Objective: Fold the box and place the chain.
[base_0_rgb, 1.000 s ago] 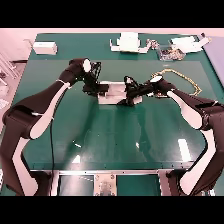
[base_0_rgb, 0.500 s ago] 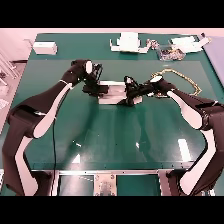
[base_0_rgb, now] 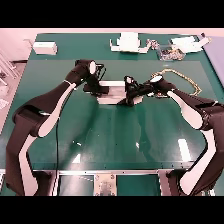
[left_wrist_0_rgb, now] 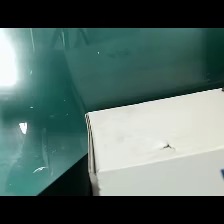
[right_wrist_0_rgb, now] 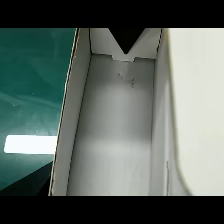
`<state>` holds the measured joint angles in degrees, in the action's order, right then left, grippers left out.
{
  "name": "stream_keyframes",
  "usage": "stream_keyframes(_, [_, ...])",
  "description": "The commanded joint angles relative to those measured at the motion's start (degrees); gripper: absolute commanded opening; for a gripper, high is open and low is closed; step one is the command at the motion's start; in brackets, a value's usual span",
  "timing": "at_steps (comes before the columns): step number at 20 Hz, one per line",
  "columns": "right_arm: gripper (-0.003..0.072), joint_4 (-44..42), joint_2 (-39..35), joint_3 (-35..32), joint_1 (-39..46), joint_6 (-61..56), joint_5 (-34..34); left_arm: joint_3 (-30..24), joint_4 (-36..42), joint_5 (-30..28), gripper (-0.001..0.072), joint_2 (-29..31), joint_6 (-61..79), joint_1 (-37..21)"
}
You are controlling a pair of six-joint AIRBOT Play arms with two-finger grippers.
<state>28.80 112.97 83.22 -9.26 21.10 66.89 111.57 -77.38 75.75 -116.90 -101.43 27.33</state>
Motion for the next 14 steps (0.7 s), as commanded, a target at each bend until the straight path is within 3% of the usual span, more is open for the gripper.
stream_keyframes(1, [0.0592,0.2,0.0,0.0,0.0,0.1,-0.3,0.1,-0.3,1.2,0.0021,-0.5,1.0,0.1])
stream_keyframes(4, [0.0592,0.2,0.0,0.0,0.0,0.1,-0.3,0.1,0.1,1.2,0.0031,-0.5,1.0,0.1])
stream_keyframes(6, [0.0592,0.2,0.0,0.0,0.0,0.1,-0.3,0.7,0.2,1.9,0.062,-0.4,1.4,-0.1])
stream_keyframes(7, [0.0592,0.2,0.0,0.0,0.0,0.1,-0.3,1.4,0.2,2.3,0.065,-0.3,1.9,-0.1])
stream_keyframes(14, [0.0593,0.2,0.0,0.0,0.0,0.1,-0.3,3.3,6.2,5.5,0.0651,2.6,9.7,-4.2])
